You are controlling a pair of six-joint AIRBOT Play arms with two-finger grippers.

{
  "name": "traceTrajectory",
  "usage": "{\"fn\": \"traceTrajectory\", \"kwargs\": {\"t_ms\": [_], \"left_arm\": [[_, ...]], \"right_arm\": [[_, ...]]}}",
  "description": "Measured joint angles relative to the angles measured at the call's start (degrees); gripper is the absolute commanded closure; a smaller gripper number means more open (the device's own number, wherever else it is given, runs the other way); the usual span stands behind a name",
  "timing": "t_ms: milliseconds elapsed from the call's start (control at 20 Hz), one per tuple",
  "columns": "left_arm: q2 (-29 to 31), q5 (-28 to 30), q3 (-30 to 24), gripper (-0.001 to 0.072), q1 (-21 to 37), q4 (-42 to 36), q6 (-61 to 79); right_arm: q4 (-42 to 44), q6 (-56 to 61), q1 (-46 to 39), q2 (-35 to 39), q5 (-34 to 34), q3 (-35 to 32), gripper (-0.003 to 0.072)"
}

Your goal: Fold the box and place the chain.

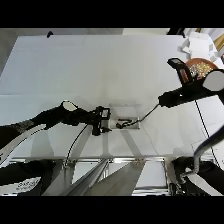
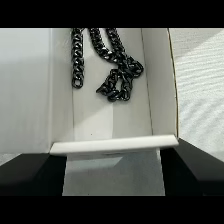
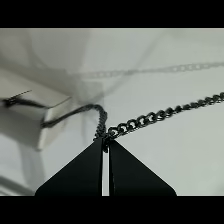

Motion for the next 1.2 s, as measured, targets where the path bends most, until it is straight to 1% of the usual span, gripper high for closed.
{"fn": "traceTrajectory", "kwargs": {"t_ms": [300, 450, 600, 750, 900, 1050, 1200], "left_arm": [[0.0, -0.11, 0.0, 0.0459, 0.0, 0.0, 0.0], [0.0, -0.13, 0.0, 0.0459, 0.0, 0.0, 0.0], [0.0, -0.17, 0.02, 0.0459, 0.0, 0.0, 0.0], [0.0, -0.17, 0.02, 0.0459, 0.0, 0.0, 0.0], [0.0, -0.17, 0.02, 0.0459, 0.0, 0.0, 0.0], [0.0, -0.2, 0.02, 0.0459, 0.0, 0.0, 0.0], [0.0, -0.17, 0.02, 0.0459, 0.0, 0.0, -0.02]], "right_arm": [[8.37, -1.9, -0.02, 10.36, 2.67, 0.0, 0.0667], [12.83, -2.27, -0.02, 13.73, 3.19, 0.0, 0.0667], [18.05, -2.95, 0.02, 15.52, 3.13, 0.0, 0.0667], [21.9, -3.39, 2.27, 16.09, 0.39, -0.02, 0.0667], [23.08, -3.58, 7.8, 15.21, -5.18, -0.02, 0.0667], [21.68, -3.52, 14.08, 12.07, -9.27, -0.02, 0.0667], [18.01, -2.14, 19.3, 7.54, -11.06, -0.02, 0.0667]]}}
